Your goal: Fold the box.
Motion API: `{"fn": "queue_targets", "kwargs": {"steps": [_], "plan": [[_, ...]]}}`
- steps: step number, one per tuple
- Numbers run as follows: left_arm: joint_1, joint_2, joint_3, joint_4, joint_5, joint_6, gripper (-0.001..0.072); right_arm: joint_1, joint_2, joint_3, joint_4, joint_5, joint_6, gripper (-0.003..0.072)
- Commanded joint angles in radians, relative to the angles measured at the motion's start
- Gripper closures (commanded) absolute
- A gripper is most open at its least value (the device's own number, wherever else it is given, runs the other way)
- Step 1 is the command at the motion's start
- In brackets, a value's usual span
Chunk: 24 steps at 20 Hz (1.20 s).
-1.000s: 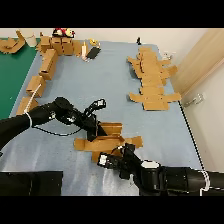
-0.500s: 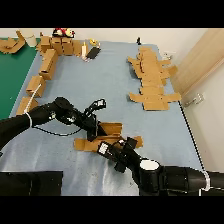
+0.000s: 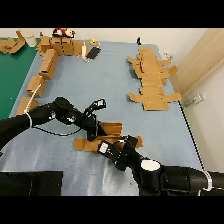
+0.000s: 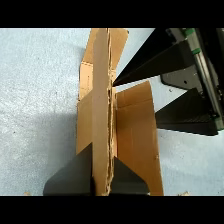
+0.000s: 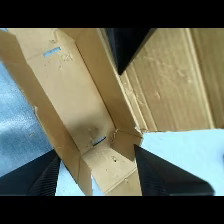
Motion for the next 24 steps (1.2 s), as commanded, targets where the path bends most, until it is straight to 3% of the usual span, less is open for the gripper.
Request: {"fn": "queue_targets", "kwargs": {"steps": [1,5,9,14,19,24], "plan": [[0.0,0.001,0.0,0.0,0.0,0.0,0.0696,0.0,0.045,0.0,0.008,-0.023,-0.016,-0.0021],[0.0,0.001,0.0,0.0,0.0,0.0,0.0696,-0.12,0.103,-0.03,0.086,0.037,-0.116,-0.0021],[0.0,0.001,0.0,0.0,0.0,0.0,0.0696,-0.377,0.143,-0.042,0.515,0.172,-0.653,-0.0021],[0.0,0.001,0.0,0.0,0.0,0.0,0.0696,-0.673,0.127,-0.042,0.977,0.169,-1.218,-0.0022],[0.0,0.001,0.0,0.0,0.0,0.0,0.0696,-0.816,0.075,-0.038,1.192,0.17,-1.565,-0.0022],[0.0,0.001,0.0,0.0,0.0,0.0,0.0696,-0.829,-0.071,-0.024,1.282,0.182,-1.758,-0.0022]]}}
